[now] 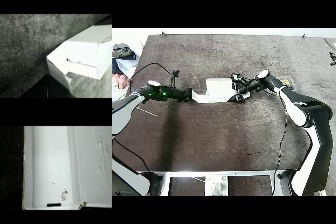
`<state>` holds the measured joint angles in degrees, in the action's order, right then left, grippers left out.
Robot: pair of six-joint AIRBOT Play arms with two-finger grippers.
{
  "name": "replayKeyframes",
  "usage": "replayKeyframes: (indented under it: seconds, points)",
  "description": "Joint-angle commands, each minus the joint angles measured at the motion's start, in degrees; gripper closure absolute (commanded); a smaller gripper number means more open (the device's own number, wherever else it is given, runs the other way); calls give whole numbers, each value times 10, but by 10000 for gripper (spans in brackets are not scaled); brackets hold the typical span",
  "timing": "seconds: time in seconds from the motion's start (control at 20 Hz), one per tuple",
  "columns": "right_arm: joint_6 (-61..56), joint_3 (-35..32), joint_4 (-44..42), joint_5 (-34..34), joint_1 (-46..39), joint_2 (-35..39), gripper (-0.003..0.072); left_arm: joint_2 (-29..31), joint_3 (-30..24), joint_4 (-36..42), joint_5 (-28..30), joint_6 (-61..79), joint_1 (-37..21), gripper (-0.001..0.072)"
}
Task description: Fold the box and place the chain.
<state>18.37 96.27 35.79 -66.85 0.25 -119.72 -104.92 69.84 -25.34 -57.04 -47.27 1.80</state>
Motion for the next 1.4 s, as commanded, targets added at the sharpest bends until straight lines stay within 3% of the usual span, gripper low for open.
replayKeyframes:
  seconds: [0.0,0.45,0.5,0.55,0.6,0.95,1.35]
  points:
    - [0,0,0,0,0,0,252,-6,0,23,-6,-3,11,697]
    - [0,0,0,0,0,0,252,-5,47,52,-77,15,20,680]
    - [0,0,0,0,0,0,251,-5,50,52,-82,20,21,418]
    - [0,0,0,0,0,0,252,-5,50,52,-81,23,23,275]
    - [0,0,0,0,0,0,252,-5,50,49,-78,23,23,366]
    - [0,0,0,0,0,0,252,-5,53,50,-74,10,42,363]
    - [0,0,0,0,0,0,252,-4,115,-64,-57,-110,80,363]
